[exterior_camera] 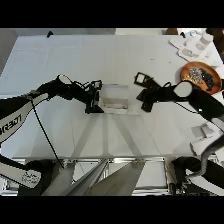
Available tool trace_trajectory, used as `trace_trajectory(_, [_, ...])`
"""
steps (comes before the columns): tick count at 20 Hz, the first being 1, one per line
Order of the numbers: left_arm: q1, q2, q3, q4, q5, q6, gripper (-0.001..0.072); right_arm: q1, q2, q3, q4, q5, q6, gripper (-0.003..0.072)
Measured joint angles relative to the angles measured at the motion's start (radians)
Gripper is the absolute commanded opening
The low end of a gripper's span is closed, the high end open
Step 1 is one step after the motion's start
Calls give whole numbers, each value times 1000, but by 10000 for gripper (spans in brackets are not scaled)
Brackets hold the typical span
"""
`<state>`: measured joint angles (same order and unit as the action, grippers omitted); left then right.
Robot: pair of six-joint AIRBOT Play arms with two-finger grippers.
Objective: Fold the box and place the chain.
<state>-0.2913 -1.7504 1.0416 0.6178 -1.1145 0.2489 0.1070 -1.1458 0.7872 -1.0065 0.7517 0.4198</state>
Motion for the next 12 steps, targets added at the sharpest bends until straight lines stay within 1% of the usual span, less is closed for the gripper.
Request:
trace_trajectory(2, [0,0,0,0,0,0,336,-61,60,-8,-81,12,171,5])
trace_trajectory(4, [0,0,0,0,0,0,336,-138,93,-17,-125,59,309,5])
trace_trajectory(7, [0,0,0,0,0,0,336,-229,100,-45,-154,146,445,4])
trace_trajectory(9, [0,0,0,0,0,0,336,-257,79,-85,-132,181,499,4])
trace_trajectory(12, [0,0,0,0,0,0,336,-277,33,-167,-13,169,518,3])
